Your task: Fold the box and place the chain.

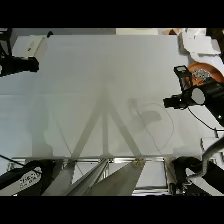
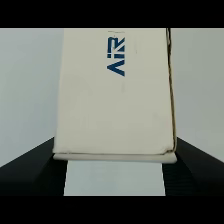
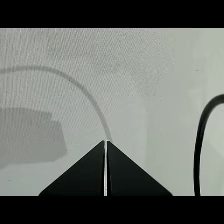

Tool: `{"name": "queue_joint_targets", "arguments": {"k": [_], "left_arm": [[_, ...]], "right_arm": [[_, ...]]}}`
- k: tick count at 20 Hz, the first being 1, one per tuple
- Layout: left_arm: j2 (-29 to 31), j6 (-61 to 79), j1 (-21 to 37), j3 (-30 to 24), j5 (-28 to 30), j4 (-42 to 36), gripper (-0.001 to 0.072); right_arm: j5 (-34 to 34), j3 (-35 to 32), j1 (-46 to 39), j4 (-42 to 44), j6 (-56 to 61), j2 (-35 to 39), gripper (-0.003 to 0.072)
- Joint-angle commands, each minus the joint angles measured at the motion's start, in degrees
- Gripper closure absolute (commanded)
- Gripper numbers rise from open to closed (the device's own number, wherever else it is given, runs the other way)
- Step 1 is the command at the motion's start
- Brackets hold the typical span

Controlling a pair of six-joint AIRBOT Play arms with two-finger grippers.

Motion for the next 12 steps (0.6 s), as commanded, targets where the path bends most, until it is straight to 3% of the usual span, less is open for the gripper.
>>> {"name": "queue_joint_targets", "arguments": {"k": [1,7,12], "left_arm": [[-5.4,-1.81,1.51,-1.22,11.23,-1.44,0.0702],[-18.47,-1.81,1.2,-1.38,12.09,-1.25,0.07],[-22.12,-1.79,1.27,-1.38,13.14,-0.09,0.0696]], "right_arm": [[-0.44,-0.02,-0.04,0.2,0.07,-0.02,0.0678],[-1.7,-0.02,-0.04,0.13,0.22,-0.02,0.0678],[-1.7,-0.02,-0.04,0.11,0.2,-0.02,0.0678]]}}
